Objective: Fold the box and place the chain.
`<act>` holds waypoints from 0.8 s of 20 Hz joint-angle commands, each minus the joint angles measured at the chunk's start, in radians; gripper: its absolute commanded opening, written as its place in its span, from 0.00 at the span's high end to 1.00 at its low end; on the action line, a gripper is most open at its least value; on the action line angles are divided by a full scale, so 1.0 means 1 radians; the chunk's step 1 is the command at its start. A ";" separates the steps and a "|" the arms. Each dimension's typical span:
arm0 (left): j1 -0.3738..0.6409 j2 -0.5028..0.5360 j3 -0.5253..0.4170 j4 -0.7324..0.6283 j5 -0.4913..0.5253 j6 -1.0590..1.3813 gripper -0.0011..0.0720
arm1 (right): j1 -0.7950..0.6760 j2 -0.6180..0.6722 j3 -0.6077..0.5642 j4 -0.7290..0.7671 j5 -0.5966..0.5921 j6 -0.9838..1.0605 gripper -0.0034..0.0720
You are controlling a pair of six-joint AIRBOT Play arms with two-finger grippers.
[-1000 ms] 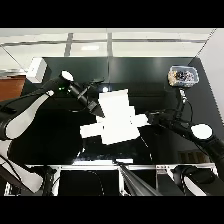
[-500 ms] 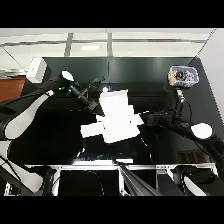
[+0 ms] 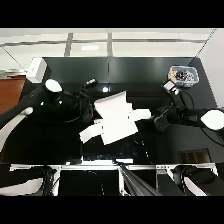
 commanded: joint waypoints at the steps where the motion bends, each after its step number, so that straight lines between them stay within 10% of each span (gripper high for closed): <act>1: -0.038 0.106 -0.128 0.006 0.224 0.449 0.95 | 0.064 -0.006 -0.002 -0.055 -0.051 -0.261 0.03; 8: -0.177 0.060 -0.097 0.171 0.414 0.473 0.95 | 0.214 -0.050 -0.108 0.026 -0.144 -0.538 0.03; 16: -0.180 0.003 -0.097 0.166 0.402 0.470 0.95 | 0.250 -0.158 -0.161 0.087 -0.158 -0.676 0.03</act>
